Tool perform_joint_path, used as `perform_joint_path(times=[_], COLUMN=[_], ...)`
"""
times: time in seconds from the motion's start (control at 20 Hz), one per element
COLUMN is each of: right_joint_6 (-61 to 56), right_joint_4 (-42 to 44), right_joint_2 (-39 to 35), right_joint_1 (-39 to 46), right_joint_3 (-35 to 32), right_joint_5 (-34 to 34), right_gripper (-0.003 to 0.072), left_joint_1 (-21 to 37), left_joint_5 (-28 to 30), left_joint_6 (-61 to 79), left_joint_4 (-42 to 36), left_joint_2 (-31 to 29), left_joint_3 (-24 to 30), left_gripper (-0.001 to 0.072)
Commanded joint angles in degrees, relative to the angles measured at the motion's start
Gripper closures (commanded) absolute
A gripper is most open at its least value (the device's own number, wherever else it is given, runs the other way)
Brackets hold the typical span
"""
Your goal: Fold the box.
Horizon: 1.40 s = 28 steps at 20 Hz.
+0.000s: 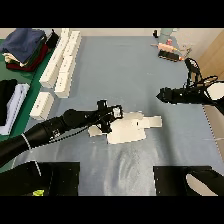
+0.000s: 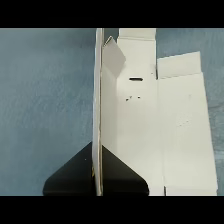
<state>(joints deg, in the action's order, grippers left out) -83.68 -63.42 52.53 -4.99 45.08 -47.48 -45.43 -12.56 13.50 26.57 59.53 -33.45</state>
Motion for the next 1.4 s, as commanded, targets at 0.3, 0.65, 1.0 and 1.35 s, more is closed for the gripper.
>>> perform_joint_path(times=[0.3, 0.65, 1.0, 1.35], right_joint_6=[-0.35, -0.35, -0.35, -0.33], right_joint_4=[0.24, 0.26, 0.72, 0.85], right_joint_2=[0.0, 0.0, 0.0, 0.0], right_joint_1=[-0.07, -0.07, -0.07, -0.07], right_joint_3=[-0.04, -0.04, -0.04, -0.04], right_joint_5=[0.02, 0.0, -0.04, -0.02], right_gripper=[0.0446, 0.0446, 0.0446, 0.0446], left_joint_1=[-3.06, -5.42, -7.82, -7.74], left_joint_5=[1.86, 2.6, 1.01, -2.89], left_joint_6=[3.5, 3.61, 3.41, 1.25], left_joint_4=[-4.44, -6.03, -6.03, -5.99], left_joint_2=[0.13, 0.13, 0.13, -0.2], left_joint_3=[3.58, 5.79, 6.25, 7.13], left_gripper=[0.0701, 0.0701, 0.07, 0.0698])
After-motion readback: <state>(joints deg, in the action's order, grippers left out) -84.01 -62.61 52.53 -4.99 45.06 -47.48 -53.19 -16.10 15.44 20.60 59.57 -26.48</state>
